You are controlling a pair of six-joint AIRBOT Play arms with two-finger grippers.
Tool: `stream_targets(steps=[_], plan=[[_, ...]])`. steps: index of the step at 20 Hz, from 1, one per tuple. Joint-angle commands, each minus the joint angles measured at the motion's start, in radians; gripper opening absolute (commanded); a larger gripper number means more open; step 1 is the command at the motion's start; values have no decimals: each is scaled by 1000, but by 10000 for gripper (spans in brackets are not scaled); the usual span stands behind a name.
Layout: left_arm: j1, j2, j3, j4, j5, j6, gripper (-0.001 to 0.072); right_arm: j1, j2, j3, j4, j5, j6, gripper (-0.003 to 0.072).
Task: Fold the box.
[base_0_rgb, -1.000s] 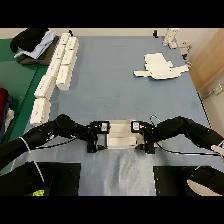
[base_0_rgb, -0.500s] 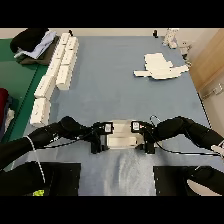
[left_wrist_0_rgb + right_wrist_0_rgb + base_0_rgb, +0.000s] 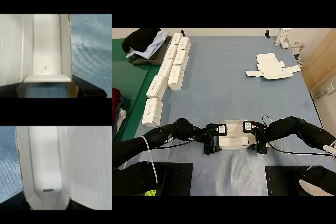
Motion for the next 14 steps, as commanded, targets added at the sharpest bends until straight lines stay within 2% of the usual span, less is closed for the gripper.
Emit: stream_targets(steps=[1, 3, 4, 5, 14], plan=[[-7, -2, -1, 0, 18, 0, 700, 1, 0, 0, 0, 0, 0, 523], [-7, -5, -1, 1, 17, 0, 695, 1, 0, 0, 0, 0, 0, 523], [-6, -5, -1, 1, 17, 0, 536, 1, 0, 0, 0, 0, 0, 523], [-6, -5, -1, 2, 16, 0, 455, 1, 0, 0, 0, 0, 0, 523], [-6, -5, -1, 1, 16, -1, 455, 1, 0, 0, 0, 0, 0, 523]])
